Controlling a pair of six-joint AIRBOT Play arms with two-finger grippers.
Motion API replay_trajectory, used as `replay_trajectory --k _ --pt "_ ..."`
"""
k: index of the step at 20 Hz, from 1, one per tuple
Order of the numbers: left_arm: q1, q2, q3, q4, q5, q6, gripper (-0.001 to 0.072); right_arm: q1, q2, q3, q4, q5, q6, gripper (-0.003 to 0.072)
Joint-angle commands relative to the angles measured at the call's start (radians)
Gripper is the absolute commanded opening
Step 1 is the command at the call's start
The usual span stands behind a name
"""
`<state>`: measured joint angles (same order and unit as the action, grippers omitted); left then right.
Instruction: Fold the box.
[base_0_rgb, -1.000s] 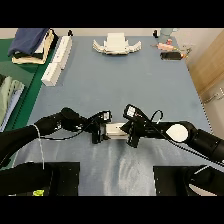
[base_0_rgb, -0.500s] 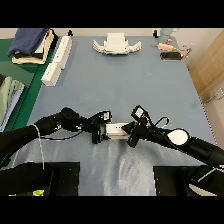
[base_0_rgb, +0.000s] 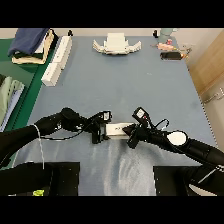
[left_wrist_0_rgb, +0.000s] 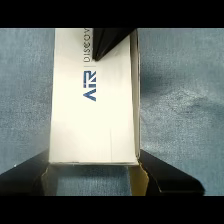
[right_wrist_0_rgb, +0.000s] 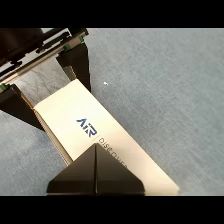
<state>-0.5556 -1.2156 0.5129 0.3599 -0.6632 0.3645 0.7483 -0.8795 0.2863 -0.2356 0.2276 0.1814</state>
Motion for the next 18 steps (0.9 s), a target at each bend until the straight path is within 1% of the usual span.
replay_trajectory --k 1,13,18 --pt "0.000 0.000 0.001 0.000 0.000 0.002 0.0444 0.000 -0.020 -0.004 0.005 0.003 0.005 0.0003" --pt "0.000 0.000 0.001 0.000 -0.001 0.002 0.0444 0.000 -0.041 -0.004 0.005 0.003 0.032 0.0003" --pt "0.000 0.000 0.001 0.000 0.000 0.002 0.0444 -0.001 0.008 0.003 0.002 0.000 0.031 0.0004"
